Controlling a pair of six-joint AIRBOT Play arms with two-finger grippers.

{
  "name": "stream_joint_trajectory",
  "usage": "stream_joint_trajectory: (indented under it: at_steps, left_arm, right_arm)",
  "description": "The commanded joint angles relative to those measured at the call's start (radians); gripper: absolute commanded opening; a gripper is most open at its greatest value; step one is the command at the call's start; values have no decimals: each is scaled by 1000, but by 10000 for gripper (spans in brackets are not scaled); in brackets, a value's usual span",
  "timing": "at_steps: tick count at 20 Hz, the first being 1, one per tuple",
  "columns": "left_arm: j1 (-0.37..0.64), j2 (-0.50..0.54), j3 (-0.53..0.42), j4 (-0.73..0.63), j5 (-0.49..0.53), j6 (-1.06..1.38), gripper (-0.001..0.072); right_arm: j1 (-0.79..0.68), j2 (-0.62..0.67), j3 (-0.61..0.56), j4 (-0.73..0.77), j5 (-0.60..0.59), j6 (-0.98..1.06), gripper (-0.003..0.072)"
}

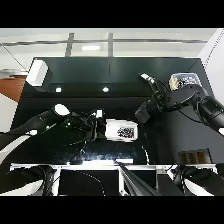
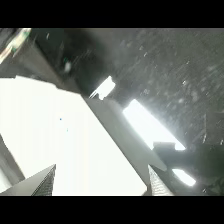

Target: Fold the box and place the chain.

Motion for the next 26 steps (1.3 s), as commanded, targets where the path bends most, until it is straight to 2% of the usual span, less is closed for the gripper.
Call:
stream_joint_trajectory:
  at_steps: [1, 5, 10, 21, 26]
  left_arm:
    - [-1, -1, 0, 0, 0, 0, 329]
    - [-1, -1, 0, 0, 0, 0, 329]
    - [-18, -1, 0, 23, 0, 0, 329]
    - [-37, -1, 0, 46, 16, -12, 329]
    - [-37, -1, 0, 44, 21, -16, 329]
  right_arm:
    - [-55, 1, 2, 20, -117, -141, 699]
    - [-57, 0, -18, -26, -119, -323, 700]
    - [-56, 0, -32, -37, -143, -430, 699]
    - [-53, 31, -31, -9, -249, -416, 708]
    - [-35, 47, -54, -41, -224, -417, 708]
